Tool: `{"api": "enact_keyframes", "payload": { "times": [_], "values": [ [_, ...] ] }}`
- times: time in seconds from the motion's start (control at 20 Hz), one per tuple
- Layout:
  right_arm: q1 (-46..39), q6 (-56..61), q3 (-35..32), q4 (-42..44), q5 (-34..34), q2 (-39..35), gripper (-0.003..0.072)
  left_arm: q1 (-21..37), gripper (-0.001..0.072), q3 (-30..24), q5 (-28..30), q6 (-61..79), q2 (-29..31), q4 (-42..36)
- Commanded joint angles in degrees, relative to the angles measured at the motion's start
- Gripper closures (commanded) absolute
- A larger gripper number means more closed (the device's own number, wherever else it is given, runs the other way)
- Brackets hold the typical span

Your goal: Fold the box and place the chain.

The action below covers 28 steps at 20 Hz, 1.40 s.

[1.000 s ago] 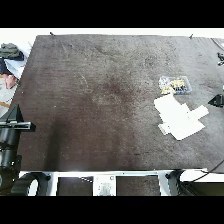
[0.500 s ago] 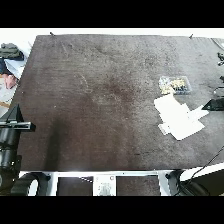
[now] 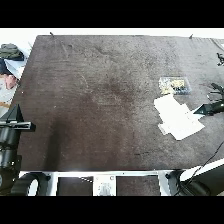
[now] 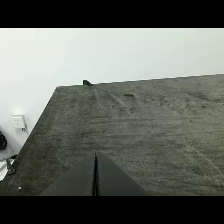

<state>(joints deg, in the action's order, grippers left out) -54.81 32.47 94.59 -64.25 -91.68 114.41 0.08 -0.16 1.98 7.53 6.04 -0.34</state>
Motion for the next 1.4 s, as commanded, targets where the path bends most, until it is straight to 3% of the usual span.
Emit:
{"api": "enact_keyframes", "payload": {
  "times": [0.0,0.05,0.25,0.3,0.35,0.4,0.5,0.65,1.0,1.2,1.35],
  "values": [
    [0.1,-0.6,-0.1,3.9,-3.4,2.2,0.0322,0.0,0.0695,0.0,0.0,0.0,0.1,0.0],
    [0.1,-0.6,-0.1,5.7,-4.6,2.8,0.0418,0.0,0.0696,0.0,0.0,0.0,0.1,0.0],
    [0.1,-1.2,-0.1,7.1,-10.1,4.4,0.0442,0.0,0.0695,0.0,0.0,0.0,0.1,0.0],
    [0.0,-2.9,-0.1,7.7,-10.4,4.4,0.0606,0.0,0.0696,0.0,0.0,0.0,0.1,0.0],
    [0.0,-3.7,-0.1,9.1,-12.0,4.4,0.0679,0.0,0.0696,0.0,0.0,0.0,0.1,0.0],
    [0.0,-3.5,-0.2,10.1,-12.0,4.3,0.0694,0.0,0.0696,0.0,0.0,0.0,0.1,0.0],
    [0.0,-2.2,-0.4,13.2,-12.0,3.8,0.0697,0.0,0.0696,0.0,0.0,0.0,0.1,0.0],
    [0.0,-1.9,-5.9,18.7,-12.0,0.3,0.0697,0.0,0.0696,0.0,0.0,0.0,0.1,0.0],
    [1.2,-10.5,-29.1,35.7,-10.5,-9.6,0.0699,0.0,0.0696,0.0,0.0,0.0,0.1,0.0],
    [9.3,-15.5,-36.9,39.4,-5.7,-13.0,0.0699,0.0,0.0696,0.1,1.6,0.0,0.1,0.3],
    [16.5,-18.2,-39.1,48.5,-1.9,-13.0,0.0699,0.0,0.0696,0.1,1.6,0.0,0.1,0.4]
  ]
}}
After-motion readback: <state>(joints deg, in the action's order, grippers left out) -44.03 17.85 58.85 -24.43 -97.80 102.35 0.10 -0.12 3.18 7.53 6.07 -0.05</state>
